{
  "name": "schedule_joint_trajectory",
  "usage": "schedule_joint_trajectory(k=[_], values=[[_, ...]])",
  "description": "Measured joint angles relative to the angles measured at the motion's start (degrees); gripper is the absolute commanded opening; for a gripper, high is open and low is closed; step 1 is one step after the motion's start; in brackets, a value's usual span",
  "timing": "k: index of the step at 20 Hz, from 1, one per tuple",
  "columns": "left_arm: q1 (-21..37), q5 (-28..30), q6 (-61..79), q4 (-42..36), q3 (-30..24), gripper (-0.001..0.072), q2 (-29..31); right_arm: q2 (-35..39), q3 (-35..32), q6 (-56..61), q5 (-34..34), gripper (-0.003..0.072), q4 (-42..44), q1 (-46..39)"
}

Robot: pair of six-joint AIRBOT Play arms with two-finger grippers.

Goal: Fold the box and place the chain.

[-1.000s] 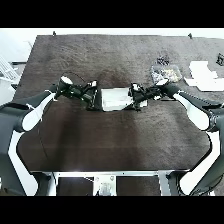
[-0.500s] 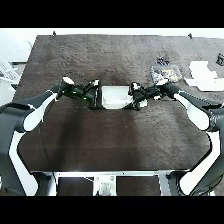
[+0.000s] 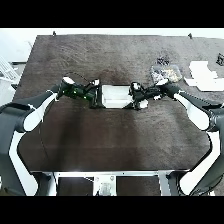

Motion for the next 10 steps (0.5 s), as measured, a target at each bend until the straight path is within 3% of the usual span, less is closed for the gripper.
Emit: schedule_joint_trajectory(k=[10], values=[[0.0, 2.0, -4.8, 0.5, 0.0, 0.0720, 0.0, 0.0, 0.0, 0.0, 0.1, 0.0550, 0.0, 0.0]])
